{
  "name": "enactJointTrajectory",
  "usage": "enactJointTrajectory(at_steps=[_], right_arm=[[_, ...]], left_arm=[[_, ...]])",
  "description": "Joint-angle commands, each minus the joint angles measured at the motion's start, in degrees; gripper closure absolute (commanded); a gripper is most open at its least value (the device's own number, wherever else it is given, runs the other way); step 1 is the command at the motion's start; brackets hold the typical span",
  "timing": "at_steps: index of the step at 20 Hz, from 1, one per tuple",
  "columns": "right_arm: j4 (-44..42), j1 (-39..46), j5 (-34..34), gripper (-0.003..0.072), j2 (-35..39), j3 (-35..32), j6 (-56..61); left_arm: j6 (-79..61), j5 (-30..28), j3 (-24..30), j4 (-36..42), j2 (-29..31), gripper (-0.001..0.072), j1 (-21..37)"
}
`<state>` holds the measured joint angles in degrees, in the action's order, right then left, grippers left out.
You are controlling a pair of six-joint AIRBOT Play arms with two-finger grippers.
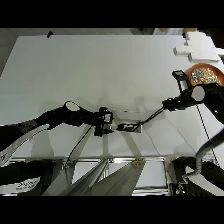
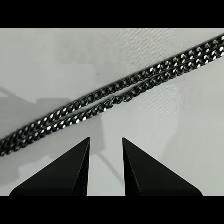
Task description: Fold the box and place the chain.
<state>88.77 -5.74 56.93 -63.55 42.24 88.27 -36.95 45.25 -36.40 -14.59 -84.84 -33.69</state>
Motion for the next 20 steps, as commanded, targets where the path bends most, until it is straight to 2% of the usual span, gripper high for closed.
enactJointTrajectory(at_steps=[1,10,17,19,20], right_arm=[[0.6,0.2,-2.0,0.0449,-4.3,-0.1,0.0],[0.6,0.2,-4.8,0.0456,-10.0,-0.1,0.2],[0.5,0.2,-6.8,0.0471,-10.4,-0.1,0.3],[0.5,0.2,-6.8,0.0532,-10.4,-0.1,0.3],[0.4,0.2,-6.8,0.0532,-10.4,-0.1,0.3]], left_arm=[[0.0,0.0,0.0,0.0,0.0,0.0575,0.0],[0.0,0.0,0.0,0.0,0.0,0.0575,0.0],[0.0,0.0,0.0,0.0,0.0,0.0575,0.0],[0.0,0.0,0.0,0.0,0.0,0.0575,0.0],[0.0,0.0,0.0,0.0,0.0,0.0575,0.0]])
